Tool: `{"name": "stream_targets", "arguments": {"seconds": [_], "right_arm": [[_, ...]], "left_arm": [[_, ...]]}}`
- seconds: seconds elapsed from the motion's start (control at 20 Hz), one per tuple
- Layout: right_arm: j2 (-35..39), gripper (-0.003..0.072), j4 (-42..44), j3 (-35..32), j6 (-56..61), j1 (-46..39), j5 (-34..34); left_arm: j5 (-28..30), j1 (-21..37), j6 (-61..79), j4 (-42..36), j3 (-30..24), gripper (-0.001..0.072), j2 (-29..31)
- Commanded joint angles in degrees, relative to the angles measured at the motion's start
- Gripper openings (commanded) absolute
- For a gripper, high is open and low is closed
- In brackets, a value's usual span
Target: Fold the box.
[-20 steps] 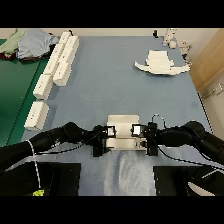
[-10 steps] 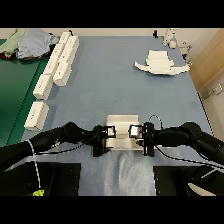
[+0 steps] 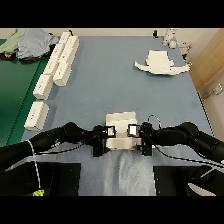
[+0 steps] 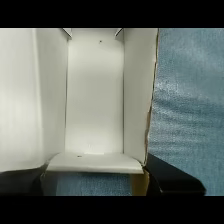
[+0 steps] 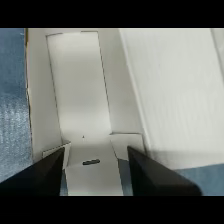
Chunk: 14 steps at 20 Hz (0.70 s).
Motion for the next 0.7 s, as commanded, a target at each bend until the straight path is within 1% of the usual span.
{"name": "stream_targets", "arguments": {"seconds": [0.0, 0.05, 0.1, 0.15, 0.2, 0.3, 0.4, 0.45, 0.5, 0.55, 0.6, 0.65], "right_arm": [[1.46, 0.0273, -2.38, 0.13, 4.42, 0.02, -4.61], [2.62, 0.0152, -5.01, 0.39, 9.05, 0.02, -6.58], [3.85, 0.0099, -8.24, 0.81, 15.65, 0.02, -8.31], [5.25, 0.0025, -13.20, 1.53, 24.63, 0.02, -9.99], [6.58, 0.0008, -18.12, 2.23, 32.37, 0.02, -11.72], [9.73, 0.0004, -29.29, 2.99, 46.77, -0.87, -15.82], [11.96, 0.0004, -41.90, 2.97, 63.06, -3.56, -20.48], [12.33, 0.0003, -46.53, 2.99, 70.62, -6.21, -23.82], [12.24, 0.0002, -48.33, 2.97, 76.04, -9.57, -26.77], [11.89, 0.0002, -47.04, 2.91, 79.84, -14.16, -28.41], [11.37, 0.0002, -42.95, 2.91, 82.18, -18.99, -28.20], [10.49, 0.0002, -35.36, 2.86, 82.18, -24.46, -26.58]], "left_arm": [[0.02, 0.02, 0.02, 0.02, 0.07, 0.0525, 0.00], [0.02, 0.00, 0.02, 0.02, 0.07, 0.0525, 0.00], [0.02, 0.02, 0.02, 0.02, 0.07, 0.0525, 0.00], [0.02, 0.02, 0.02, 0.02, 0.07, 0.0525, 0.00], [0.02, 0.00, 0.02, 0.02, 0.07, 0.0525, 0.00], [0.02, 0.02, 0.02, 0.02, 0.07, 0.0525, 0.00], [0.02, 0.00, 0.02, 0.02, 0.07, 0.0525, 0.00], [0.02, 0.02, 0.02, 0.02, 0.07, 0.0525, 0.00], [0.02, 0.02, 0.02, 0.02, 0.07, 0.0525, 0.00], [0.02, 0.00, 0.02, 0.02, 0.07, 0.0525, 0.00], [0.02, 0.02, 0.02, 0.02, 0.07, 0.0525, 0.00], [0.02, 0.02, 0.02, 0.02, 0.07, 0.0525, 0.00]]}}
